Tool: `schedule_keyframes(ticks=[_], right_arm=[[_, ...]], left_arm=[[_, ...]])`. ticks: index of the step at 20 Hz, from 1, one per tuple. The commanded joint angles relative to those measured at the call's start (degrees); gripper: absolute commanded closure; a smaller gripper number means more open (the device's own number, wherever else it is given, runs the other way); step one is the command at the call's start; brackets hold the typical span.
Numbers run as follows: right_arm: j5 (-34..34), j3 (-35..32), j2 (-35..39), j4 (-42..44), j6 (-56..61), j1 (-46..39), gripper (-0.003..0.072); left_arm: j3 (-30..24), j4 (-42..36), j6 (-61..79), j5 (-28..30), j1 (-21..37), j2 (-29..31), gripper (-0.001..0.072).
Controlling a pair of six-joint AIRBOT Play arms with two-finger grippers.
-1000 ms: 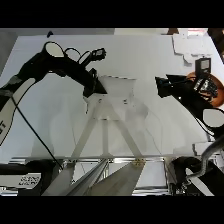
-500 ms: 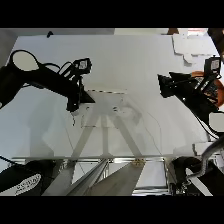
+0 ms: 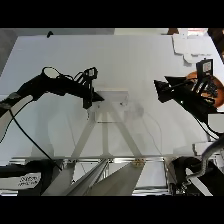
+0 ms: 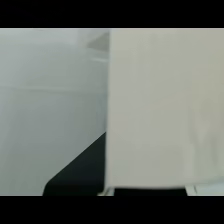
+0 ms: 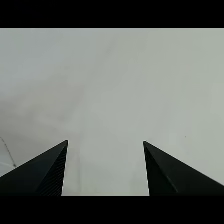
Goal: Fold the box and place the chain.
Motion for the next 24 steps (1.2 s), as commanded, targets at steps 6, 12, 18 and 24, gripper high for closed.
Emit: schedule_keyframes(ticks=[6, 12, 18, 24], right_arm=[[0.7, 0.0, 0.0, -0.8, 0.1, 0.0, 0.0190], [0.7, 0.0, -0.1, -0.8, 0.1, 0.0, 0.0191], [0.8, 0.0, -0.1, -0.7, 0.2, 0.0, 0.0191], [0.8, 0.0, -0.1, -0.7, 0.2, 0.0, 0.0191]], left_arm=[[-0.2, -9.6, 7.2, 7.7, -0.9, -7.7, 0.0704], [-0.1, -8.2, 8.7, 2.0, -1.2, -8.5, 0.0706], [1.1, -3.7, 10.7, 4.3, -1.2, -8.5, 0.0705], [1.1, -1.9, 10.9, 2.5, -1.2, -8.6, 0.0704]])
